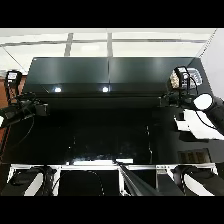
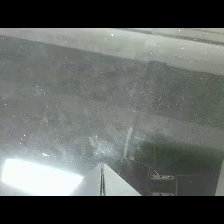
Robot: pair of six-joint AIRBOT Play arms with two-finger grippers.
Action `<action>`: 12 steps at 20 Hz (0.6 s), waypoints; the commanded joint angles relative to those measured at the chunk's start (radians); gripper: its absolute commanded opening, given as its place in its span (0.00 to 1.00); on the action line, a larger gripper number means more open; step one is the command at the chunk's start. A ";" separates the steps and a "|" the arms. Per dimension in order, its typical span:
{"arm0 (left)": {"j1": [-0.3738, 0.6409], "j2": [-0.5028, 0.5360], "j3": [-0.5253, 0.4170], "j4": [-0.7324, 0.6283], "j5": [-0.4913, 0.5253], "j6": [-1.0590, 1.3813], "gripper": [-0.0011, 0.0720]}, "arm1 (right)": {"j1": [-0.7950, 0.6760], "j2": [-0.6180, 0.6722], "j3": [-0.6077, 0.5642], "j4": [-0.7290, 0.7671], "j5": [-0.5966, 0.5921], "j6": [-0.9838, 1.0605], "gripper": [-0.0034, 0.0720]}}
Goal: Fold the box and place the chain.
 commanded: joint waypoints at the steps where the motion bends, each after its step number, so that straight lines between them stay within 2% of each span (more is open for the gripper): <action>1: 0.000 0.001 0.000 0.000 0.000 0.000 0.05 | -0.001 0.000 0.000 0.000 0.000 0.000 0.06; 10: 0.000 0.001 0.000 0.000 0.000 0.000 0.05 | -0.001 0.000 0.000 0.000 -0.002 0.000 0.06; 12: 0.000 0.001 0.000 0.000 0.000 0.000 0.05 | 0.002 0.000 0.000 0.089 -0.012 0.000 0.06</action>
